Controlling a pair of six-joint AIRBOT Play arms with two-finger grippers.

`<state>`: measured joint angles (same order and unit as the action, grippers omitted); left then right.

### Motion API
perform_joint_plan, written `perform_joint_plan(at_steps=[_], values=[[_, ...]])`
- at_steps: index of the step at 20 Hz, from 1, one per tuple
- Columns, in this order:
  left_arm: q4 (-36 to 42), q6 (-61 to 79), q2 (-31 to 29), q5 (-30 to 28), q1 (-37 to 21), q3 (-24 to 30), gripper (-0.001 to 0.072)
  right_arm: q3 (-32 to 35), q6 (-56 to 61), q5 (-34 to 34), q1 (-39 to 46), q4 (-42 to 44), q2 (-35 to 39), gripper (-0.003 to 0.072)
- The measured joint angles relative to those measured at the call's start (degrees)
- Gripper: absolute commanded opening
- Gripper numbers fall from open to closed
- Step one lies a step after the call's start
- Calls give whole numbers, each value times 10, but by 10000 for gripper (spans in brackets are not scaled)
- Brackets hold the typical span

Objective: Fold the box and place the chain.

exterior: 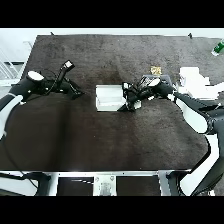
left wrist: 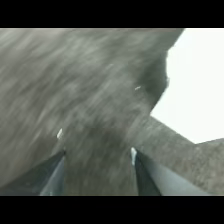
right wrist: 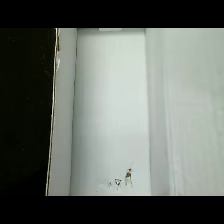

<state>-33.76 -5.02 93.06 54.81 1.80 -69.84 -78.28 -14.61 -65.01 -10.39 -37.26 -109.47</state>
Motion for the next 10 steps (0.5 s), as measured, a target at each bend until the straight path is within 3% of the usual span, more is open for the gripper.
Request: perform_joint_plan(at_steps=[1, 2, 7, 10], values=[[16, 37, 22, 24, -5, -13, 521, 0, 0, 0, 0, 0, 0, 455], [24, 73, 38, 43, -7, -22, 720, 0, 0, 0, 0, 0, 0, 455], [38, 230, 84, 123, -1, -39, 714, 0, 0, 0, 0, 0, 0, 455], [40, 263, 94, 129, 23, -41, 713, 0, 0, 0, 0, 0, 0, 455]])
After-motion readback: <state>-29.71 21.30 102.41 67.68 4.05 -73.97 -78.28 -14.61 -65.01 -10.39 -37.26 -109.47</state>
